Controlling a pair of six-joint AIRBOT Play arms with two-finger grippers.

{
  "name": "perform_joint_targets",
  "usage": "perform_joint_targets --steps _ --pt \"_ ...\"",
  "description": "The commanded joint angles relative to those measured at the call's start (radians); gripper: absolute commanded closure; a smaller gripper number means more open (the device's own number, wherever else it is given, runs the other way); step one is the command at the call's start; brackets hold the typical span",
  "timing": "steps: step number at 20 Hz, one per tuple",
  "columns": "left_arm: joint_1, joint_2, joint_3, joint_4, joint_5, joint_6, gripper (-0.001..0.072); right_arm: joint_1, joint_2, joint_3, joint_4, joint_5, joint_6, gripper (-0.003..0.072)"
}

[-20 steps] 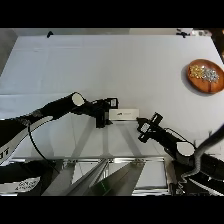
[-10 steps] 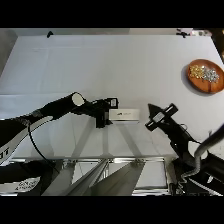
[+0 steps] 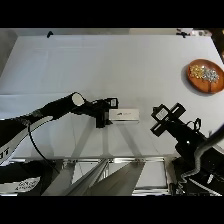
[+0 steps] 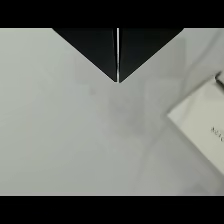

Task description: Fold the box and place the chain.

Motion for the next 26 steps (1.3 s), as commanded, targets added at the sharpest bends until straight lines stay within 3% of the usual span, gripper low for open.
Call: perform_joint_targets --steps 1,5,8,10,12,14,16,19,22,26 --pt "0.0 0.0 0.0 0.0 -0.003 0.0 0.0497 0.0 0.004 0.034 0.157 -0.314 -0.262 0.0689" --pt "0.0 0.0 0.0 0.0 -0.003 0.0 0.0497 0.0 0.003 0.06 0.14 -0.43 -0.396 0.069" --pt "-0.001 0.0 0.0 0.0 -0.004 0.0 0.0497 -0.059 0.003 0.059 0.236 -0.384 -0.365 0.069" --pt "-0.001 0.0 0.0 0.0 -0.004 0.0 0.0497 -0.199 0.003 0.059 0.425 -0.212 -0.324 0.069" --pt "-0.001 0.0 0.0 -0.008 -0.007 0.0 0.0497 -0.367 -0.006 0.059 0.659 -0.062 -0.417 0.0691" --pt "-0.001 0.0 0.0 -0.031 -0.026 0.0 0.0497 -0.534 -0.058 0.059 0.912 -0.095 -0.624 0.0691" --pt "-0.001 0.0 0.0 -0.033 -0.051 0.0 0.0497 -0.683 -0.165 0.059 1.057 -0.272 -0.808 0.069" --pt "0.0 0.0 0.0 -0.033 -0.076 0.0 0.0497 -0.842 -0.347 0.06 1.054 -0.459 -0.881 0.0688" --pt "0.0 0.005 0.0 -0.032 -0.082 0.0 0.0497 -0.889 -0.433 0.11 0.99 -0.528 -0.874 0.0687" --pt "0.002 0.035 0.0 0.003 -0.08 0.0 0.0498 -0.889 -0.437 0.266 0.623 -0.528 -0.715 0.0688"
